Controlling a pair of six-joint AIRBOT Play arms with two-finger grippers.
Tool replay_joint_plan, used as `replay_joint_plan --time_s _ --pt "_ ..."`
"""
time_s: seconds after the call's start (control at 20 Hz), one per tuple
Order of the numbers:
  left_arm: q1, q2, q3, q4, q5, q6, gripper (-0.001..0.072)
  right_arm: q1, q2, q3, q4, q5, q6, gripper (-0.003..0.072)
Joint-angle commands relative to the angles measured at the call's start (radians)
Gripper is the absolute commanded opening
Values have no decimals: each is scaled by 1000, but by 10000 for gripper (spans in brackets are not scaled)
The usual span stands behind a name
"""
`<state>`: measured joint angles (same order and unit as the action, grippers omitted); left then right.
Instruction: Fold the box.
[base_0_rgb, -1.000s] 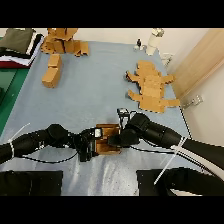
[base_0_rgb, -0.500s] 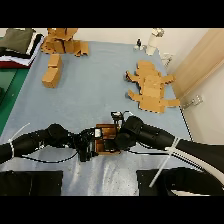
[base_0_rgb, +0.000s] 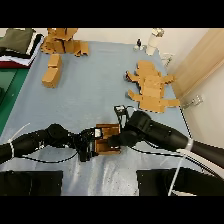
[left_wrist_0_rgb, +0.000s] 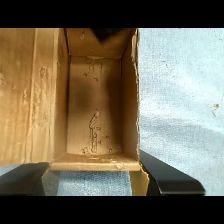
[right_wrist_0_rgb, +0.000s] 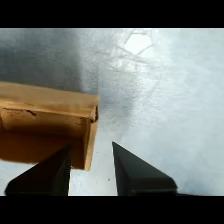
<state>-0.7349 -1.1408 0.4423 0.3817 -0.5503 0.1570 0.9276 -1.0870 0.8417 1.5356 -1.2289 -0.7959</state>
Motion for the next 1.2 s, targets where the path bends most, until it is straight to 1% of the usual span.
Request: replay_joint_plan --time_s 0.0,0.05,0.1,0.2,0.25,0.3,0.35,0.4,0.5,0.55,0.6,0.65,0.7,0.75,0.85,0.95,1.05,1.15 --pt "1 0 0 0 0 0 450 1 97 7 -14 -18 9 386" --pt "1 0 0 0 0 0 450 1 138 7 -19 -20 20 385" --pt "1 0 0 0 0 0 450 -1 176 7 -34 -29 39 343" --pt "1 0 0 0 0 0 450 -40 229 6 -75 -82 49 40" --pt "1 0 0 0 0 0 450 -82 234 1 -99 -98 31 4" --pt "1 0 0 0 0 0 450 -152 229 -7 -98 -85 -37 4" --pt "1 0 0 0 0 0 450 -238 205 -15 -43 -35 -141 3" --pt "1 0 0 0 0 0 450 -328 170 -21 59 35 -271 4" --pt "1 0 0 0 0 0 449 -518 57 -22 368 171 -595 3" --pt "1 0 0 0 0 0 449 -606 -17 -20 565 201 -774 3" --pt "1 0 0 0 0 0 450 -680 -99 -16 743 193 -922 3" --pt "1 0 0 0 0 0 449 -726 -173 -14 882 160 -1038 3" --pt "1 0 0 0 0 0 450 -748 -239 -10 979 111 -1117 3" --pt "1 0 0 0 0 0 450 -747 -290 -10 1046 61 -1189 3" --pt "1 0 0 0 0 0 449 -715 -321 -10 1112 -34 -1364 3" --pt "1 0 0 0 0 0 449 -670 -294 -12 1120 -91 -1459 3" --pt "1 0 0 0 0 0 449 -622 -248 -29 1102 -96 -1533 4" --pt "1 0 0 0 0 0 450 -568 -190 -63 1050 -69 -1547 4"
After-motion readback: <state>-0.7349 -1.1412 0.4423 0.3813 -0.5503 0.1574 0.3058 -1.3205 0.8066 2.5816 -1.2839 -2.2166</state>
